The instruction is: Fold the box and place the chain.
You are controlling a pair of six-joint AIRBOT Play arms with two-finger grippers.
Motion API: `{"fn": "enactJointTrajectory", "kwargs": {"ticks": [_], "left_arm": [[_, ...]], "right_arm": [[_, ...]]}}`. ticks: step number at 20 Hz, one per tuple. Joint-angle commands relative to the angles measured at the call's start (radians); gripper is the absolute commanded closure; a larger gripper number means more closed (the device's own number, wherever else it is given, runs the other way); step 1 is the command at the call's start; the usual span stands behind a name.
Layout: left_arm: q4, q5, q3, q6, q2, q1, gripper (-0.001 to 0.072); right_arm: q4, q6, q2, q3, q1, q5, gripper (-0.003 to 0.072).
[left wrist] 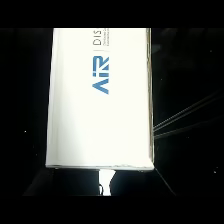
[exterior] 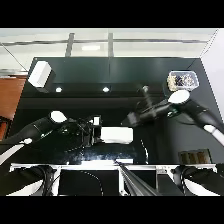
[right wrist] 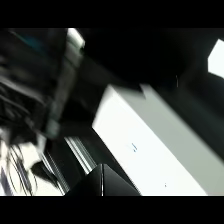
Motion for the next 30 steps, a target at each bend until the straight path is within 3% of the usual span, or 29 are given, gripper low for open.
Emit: {"fn": "enactJointTrajectory", "kwargs": {"ticks": [1,7,11,14,18,23,30], "left_arm": [[0.004,-0.003,0.002,-0.016,0.016,0.006,-0.0004],[0.214,-0.010,0.012,-0.202,0.202,0.071,-0.0005],[0.247,-0.134,0.045,-0.262,0.287,0.038,-0.0001],[0.212,-0.061,0.064,-0.279,0.253,-0.057,0.0004],[0.141,-0.001,0.150,-0.273,0.107,-0.140,0.0004],[0.111,-0.059,0.275,-0.275,-0.049,-0.167,0.0003],[0.128,-0.131,0.297,-0.282,-0.103,-0.167,0.0003]], "right_arm": [[-0.022,0.015,0.114,0.045,-0.158,0.092,0.0674],[-0.120,0.051,0.163,0.045,-0.269,0.139,0.0674],[-0.129,0.051,0.163,0.045,-0.269,0.110,0.0674],[-0.136,0.050,0.163,0.045,-0.270,0.071,0.0674],[-0.182,0.064,0.163,0.045,-0.338,0.064,0.0673],[-0.180,0.069,0.164,0.045,-0.399,0.106,0.0673],[-0.180,0.064,0.163,0.045,-0.399,0.104,0.0673]]}}
